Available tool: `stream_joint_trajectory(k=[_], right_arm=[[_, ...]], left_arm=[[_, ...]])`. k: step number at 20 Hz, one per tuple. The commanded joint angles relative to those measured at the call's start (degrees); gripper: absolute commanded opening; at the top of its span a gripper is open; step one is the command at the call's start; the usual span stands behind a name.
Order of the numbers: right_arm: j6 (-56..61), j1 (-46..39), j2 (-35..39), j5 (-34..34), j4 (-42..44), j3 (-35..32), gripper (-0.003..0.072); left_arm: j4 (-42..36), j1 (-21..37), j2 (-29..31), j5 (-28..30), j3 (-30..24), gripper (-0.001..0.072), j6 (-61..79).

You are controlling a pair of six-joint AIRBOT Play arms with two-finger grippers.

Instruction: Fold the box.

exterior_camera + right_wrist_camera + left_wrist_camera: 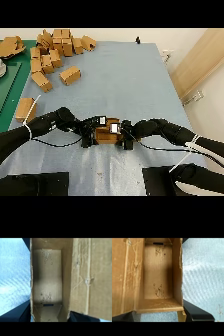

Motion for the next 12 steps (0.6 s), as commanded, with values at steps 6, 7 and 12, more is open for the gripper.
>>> stream_joint_trajectory(k=[6, 7, 12], right_arm=[[0.0, 0.0, 0.0, 0.0, 0.0, 0.0, 0.0508], [0.0, 0.0, 0.0, 0.1, 0.0, 0.0, 0.0508], [0.0, 0.0, 0.0, 0.6, 0.0, 0.0, 0.0508]], left_arm=[[-0.1, 0.0, 0.0, 0.0, 0.1, 0.0214, 0.0], [-0.1, 0.0, 0.0, 0.0, 0.1, 0.0214, 0.0], [-0.1, 0.0, 0.0, 0.0, 0.1, 0.0214, 0.0]])
